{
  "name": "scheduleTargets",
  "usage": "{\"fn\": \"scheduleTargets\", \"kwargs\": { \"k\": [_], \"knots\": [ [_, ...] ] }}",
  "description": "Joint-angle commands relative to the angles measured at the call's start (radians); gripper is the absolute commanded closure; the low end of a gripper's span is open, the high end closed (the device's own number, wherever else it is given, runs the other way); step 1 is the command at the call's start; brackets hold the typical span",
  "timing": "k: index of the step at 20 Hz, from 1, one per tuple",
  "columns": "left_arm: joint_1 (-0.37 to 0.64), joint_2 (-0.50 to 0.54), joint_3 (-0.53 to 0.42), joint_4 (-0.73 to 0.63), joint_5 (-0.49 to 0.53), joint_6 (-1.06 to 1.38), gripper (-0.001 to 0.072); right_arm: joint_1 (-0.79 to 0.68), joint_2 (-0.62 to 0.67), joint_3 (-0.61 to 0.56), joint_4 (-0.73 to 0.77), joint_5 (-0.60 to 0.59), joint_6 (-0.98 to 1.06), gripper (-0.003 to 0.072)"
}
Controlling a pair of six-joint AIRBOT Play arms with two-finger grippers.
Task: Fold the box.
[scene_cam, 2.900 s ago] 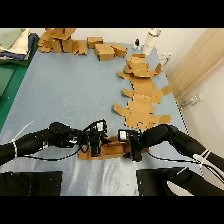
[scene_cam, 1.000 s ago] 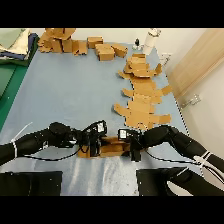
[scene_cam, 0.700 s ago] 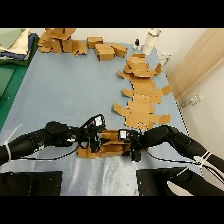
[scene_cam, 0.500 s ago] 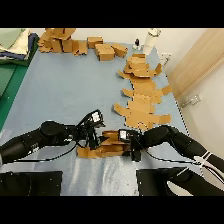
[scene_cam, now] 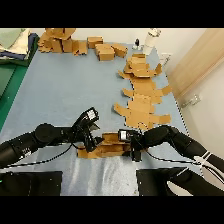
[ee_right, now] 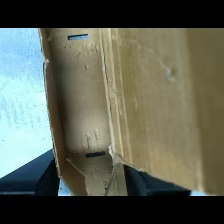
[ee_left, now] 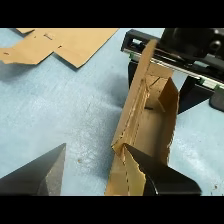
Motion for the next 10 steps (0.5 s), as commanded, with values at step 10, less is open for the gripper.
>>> {"fn": "scheduleTargets", "kwargs": {
  "k": [10],
  "knots": [
    [0.0, 0.005, -0.002, 0.032, -0.001, -0.038, 0.0145, 0.0, 0.0, 0.0, 0.012, 0.006, 0.0, 0.0105]
  ]
}}
